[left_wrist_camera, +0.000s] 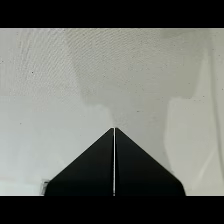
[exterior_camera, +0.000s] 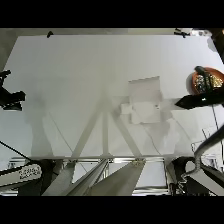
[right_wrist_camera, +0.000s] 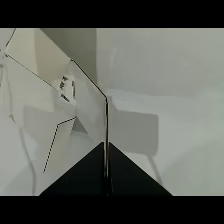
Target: Fold the box and place the chain.
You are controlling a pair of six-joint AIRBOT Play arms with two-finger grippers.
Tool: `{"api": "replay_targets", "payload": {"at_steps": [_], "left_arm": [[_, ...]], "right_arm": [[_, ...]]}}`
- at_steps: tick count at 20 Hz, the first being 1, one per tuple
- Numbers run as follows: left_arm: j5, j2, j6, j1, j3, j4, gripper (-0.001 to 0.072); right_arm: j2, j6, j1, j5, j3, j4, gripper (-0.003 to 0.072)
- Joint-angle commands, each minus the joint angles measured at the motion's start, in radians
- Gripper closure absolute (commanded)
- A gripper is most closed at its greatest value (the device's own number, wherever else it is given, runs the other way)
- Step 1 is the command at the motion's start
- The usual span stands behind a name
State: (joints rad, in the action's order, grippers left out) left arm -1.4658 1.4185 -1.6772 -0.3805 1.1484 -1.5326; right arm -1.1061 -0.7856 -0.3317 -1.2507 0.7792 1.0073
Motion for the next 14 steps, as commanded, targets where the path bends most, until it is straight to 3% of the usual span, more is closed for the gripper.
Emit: {"api": "replay_targets", "payload": {"at_steps": [1,7,11,14], "left_arm": [[0.000,-0.001,0.000,-0.001,0.000,0.000,0.0698],[0.000,-0.001,0.000,-0.001,0.000,0.000,0.0698],[0.159,-0.001,-0.019,0.000,0.000,-0.009,0.0697],[0.180,-0.001,-0.020,0.002,0.000,-0.029,0.0697]], "right_arm": [[0.053,0.016,0.188,0.136,-0.130,-0.132,0.0677],[0.052,-0.092,0.454,0.339,-0.165,-0.155,0.0676],[0.052,-0.121,0.520,0.347,-0.165,-0.154,0.0676],[0.052,-0.125,0.536,0.346,-0.165,-0.150,0.0675]]}}
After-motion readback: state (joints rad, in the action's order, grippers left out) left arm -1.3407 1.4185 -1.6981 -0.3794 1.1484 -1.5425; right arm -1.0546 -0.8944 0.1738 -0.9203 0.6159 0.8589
